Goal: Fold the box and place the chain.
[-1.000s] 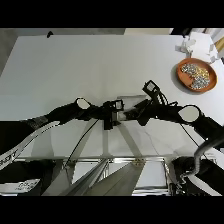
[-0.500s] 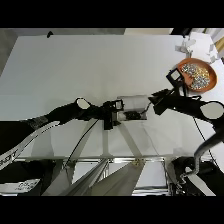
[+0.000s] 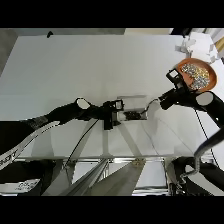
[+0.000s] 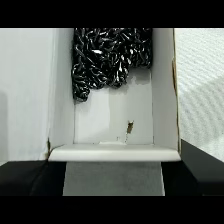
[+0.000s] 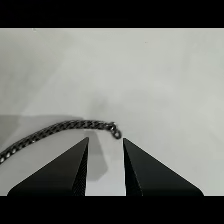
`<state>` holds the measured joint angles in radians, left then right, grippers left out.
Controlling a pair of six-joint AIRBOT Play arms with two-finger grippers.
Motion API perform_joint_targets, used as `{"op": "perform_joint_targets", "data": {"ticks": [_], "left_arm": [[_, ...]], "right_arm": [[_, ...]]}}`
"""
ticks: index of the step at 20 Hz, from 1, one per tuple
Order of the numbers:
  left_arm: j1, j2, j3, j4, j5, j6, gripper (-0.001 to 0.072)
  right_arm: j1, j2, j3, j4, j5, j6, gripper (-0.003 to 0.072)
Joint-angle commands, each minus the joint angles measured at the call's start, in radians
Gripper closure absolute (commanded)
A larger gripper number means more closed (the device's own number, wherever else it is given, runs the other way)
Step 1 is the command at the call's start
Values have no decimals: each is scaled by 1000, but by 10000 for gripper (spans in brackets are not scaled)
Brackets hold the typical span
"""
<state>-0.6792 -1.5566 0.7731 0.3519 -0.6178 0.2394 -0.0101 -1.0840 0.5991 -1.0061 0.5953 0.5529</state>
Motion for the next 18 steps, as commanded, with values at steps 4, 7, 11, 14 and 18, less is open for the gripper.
{"op": "perform_joint_targets", "data": {"ticks": [4,7,11,14,18], "left_arm": [[0,1,0,0,0,0,457],[0,1,0,0,0,0,457],[0,1,0,0,0,0,457],[0,1,0,0,0,0,457],[0,1,0,0,0,0,457]], "right_arm": [[-2,-192,105,-63,103,-201,469],[-2,-219,105,-63,100,-252,468],[-2,-236,105,-63,68,-252,469],[-2,-255,105,-63,61,-252,471],[-2,-276,105,-62,39,-252,507]]}}
